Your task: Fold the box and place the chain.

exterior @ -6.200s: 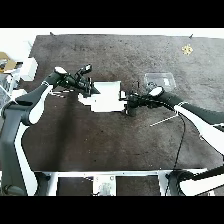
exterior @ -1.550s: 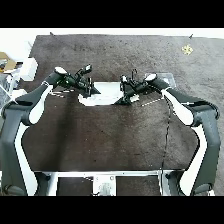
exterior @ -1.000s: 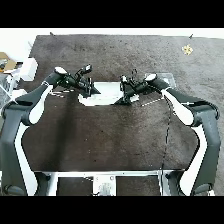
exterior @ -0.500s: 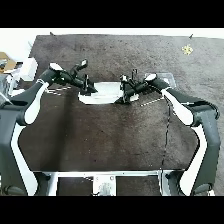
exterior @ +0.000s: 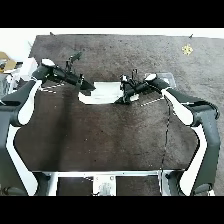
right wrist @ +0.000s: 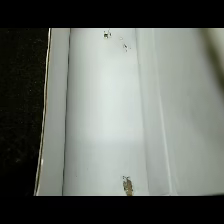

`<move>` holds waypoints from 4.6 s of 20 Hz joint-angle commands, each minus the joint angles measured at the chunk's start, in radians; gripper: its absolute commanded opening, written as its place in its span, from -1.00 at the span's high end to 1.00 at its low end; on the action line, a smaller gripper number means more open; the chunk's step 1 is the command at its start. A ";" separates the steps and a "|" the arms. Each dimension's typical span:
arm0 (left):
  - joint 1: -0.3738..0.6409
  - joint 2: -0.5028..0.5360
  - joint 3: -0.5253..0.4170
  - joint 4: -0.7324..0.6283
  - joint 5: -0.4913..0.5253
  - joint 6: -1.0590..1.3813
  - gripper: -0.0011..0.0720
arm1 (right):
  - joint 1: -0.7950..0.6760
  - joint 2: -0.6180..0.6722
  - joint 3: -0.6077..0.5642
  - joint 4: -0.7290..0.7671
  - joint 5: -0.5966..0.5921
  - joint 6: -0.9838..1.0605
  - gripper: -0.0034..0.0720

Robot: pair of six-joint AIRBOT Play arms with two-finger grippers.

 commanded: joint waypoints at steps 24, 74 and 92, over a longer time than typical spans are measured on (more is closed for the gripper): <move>-0.032 0.000 -0.116 0.111 0.396 -0.176 0.93 | 0.000 0.000 0.000 0.000 0.005 0.001 -0.28; -0.161 0.237 -0.375 0.497 0.589 0.216 -0.95 | 0.000 0.000 0.000 0.000 0.005 0.001 -0.28; -0.161 0.194 -0.375 0.274 0.548 0.277 0.49 | 0.000 0.000 0.000 0.000 0.005 0.001 -0.28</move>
